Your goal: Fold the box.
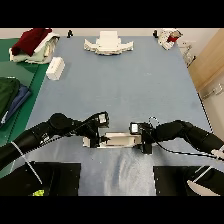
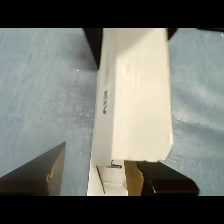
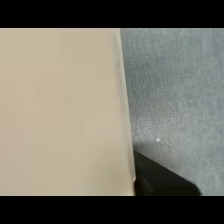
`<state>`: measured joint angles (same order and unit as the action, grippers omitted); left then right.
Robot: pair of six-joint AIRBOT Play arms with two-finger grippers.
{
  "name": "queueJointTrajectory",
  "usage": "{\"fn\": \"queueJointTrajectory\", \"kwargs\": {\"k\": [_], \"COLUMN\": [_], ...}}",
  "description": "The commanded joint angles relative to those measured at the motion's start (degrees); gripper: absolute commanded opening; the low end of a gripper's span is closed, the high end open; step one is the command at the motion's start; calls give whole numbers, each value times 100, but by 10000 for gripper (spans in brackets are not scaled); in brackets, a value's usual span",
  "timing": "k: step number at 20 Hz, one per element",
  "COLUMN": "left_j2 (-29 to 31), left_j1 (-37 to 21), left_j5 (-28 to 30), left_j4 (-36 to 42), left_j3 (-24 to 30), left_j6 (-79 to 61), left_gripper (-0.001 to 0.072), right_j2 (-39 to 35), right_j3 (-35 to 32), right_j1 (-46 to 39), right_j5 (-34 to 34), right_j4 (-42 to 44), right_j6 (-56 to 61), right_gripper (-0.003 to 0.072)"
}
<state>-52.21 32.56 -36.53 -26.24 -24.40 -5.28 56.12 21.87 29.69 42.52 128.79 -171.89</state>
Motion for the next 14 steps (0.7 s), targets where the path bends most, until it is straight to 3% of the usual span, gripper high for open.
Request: {"fn": "queueJointTrajectory", "kwargs": {"k": [1,5,6,7,8,10,14], "left_j2": [295,1237,1451,1596,1670,1676,1211], "left_j1": [-295,-791,-859,-872,-828,-664,-17], "left_j5": [-234,-1252,-1641,-2035,-2492,-2911,-1982], "left_j4": [-577,-2371,-2509,-2507,-2404,-1825,-308], "left_j3": [-33,-181,-203,-205,-203,-175,-157], "left_j6": [1530,4476,5147,5453,5471,5989,6489], "left_gripper": [540,511,390,85,13,13,12], "right_j2": [0,0,0,0,0,0,0], "right_j3": [-4,-4,-4,-4,-4,-4,-4], "right_j1": [4,7,7,7,4,4,4], "right_j5": [-2,-2,-2,-2,-2,0,-2], "right_j4": [2,2,0,0,2,0,0], "right_j6": [-2,-2,-2,-2,-2,-2,-2], "right_gripper": [547,547,547,547,547,547,547]}}
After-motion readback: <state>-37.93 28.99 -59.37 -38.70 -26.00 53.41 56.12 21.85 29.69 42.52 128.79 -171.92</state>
